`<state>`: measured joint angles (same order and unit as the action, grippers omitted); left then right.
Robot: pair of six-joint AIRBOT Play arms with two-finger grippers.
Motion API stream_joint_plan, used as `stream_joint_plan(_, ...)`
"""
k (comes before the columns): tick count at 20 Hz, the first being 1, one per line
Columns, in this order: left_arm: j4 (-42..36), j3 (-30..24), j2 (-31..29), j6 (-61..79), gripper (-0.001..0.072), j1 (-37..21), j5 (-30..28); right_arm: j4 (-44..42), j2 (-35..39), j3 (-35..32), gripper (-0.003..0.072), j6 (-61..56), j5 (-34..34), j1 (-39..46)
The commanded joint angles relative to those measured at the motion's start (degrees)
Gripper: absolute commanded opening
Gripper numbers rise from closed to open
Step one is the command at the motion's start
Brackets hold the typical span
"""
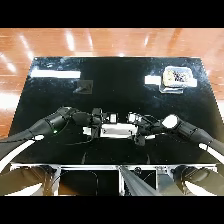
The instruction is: Fold the box and place the chain.
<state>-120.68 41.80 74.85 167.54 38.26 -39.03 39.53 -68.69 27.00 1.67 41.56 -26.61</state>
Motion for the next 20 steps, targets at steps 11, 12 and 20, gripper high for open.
stream_joint_plan(11, 0.0, 0.0, -0.1, 0.0, 0.0024, 0.0, -1.8, 0.2, -0.1, -0.1, 0.0549, 0.3, 0.2, 0.0)
stream_joint_plan(12, 0.0, 0.0, -0.1, 0.0, 0.0026, 0.0, -1.9, 0.2, -0.1, -0.1, 0.0549, 0.3, 0.2, 0.0)
stream_joint_plan(20, 0.0, 0.0, -1.2, 0.0, 0.0495, 0.3, -2.5, 0.2, -0.2, -0.1, 0.0549, 0.3, 0.2, 0.0)
